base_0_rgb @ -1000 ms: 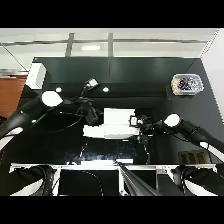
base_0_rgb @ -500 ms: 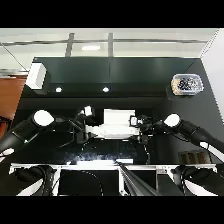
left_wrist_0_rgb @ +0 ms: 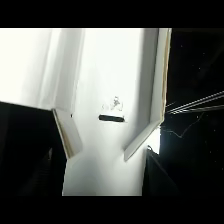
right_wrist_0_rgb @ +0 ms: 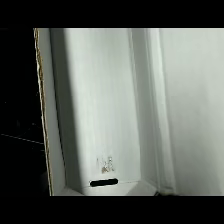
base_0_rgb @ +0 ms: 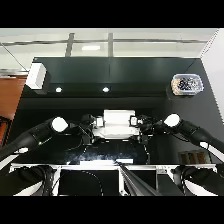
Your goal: Fold the box and place the chain.
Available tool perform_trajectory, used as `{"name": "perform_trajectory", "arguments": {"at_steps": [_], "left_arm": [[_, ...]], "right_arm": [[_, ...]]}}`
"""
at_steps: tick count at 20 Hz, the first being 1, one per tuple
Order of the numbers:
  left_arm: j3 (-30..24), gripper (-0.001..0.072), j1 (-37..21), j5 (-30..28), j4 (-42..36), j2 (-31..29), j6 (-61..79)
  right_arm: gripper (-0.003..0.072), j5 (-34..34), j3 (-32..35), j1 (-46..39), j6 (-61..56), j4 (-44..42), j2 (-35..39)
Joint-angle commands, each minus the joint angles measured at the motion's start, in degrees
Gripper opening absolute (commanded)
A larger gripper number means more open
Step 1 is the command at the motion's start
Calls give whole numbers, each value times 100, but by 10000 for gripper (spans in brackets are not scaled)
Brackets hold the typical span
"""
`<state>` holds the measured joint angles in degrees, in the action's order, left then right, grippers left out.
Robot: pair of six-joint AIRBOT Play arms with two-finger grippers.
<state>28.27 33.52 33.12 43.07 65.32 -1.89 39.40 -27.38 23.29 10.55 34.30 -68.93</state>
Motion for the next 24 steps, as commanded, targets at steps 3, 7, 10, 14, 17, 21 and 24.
{"name": "perform_trajectory", "arguments": {"at_steps": [3,7,10,14,17,21,24], "left_arm": [[79,256,221,-249,-72,68,13],[173,235,221,-210,-625,70,0],[170,225,223,350,-955,153,24],[170,226,269,33,-1467,317,28],[170,226,269,-136,-1655,439,31],[170,295,269,-98,-1655,444,26],[170,446,269,-116,-1609,444,31]], "right_arm": [[130,0,2,4,0,0,2],[130,0,2,4,0,0,2],[130,0,2,4,0,0,2],[130,0,2,4,0,0,2],[130,0,2,4,0,0,2],[130,0,2,4,0,0,2],[130,0,2,4,0,0,2]]}}
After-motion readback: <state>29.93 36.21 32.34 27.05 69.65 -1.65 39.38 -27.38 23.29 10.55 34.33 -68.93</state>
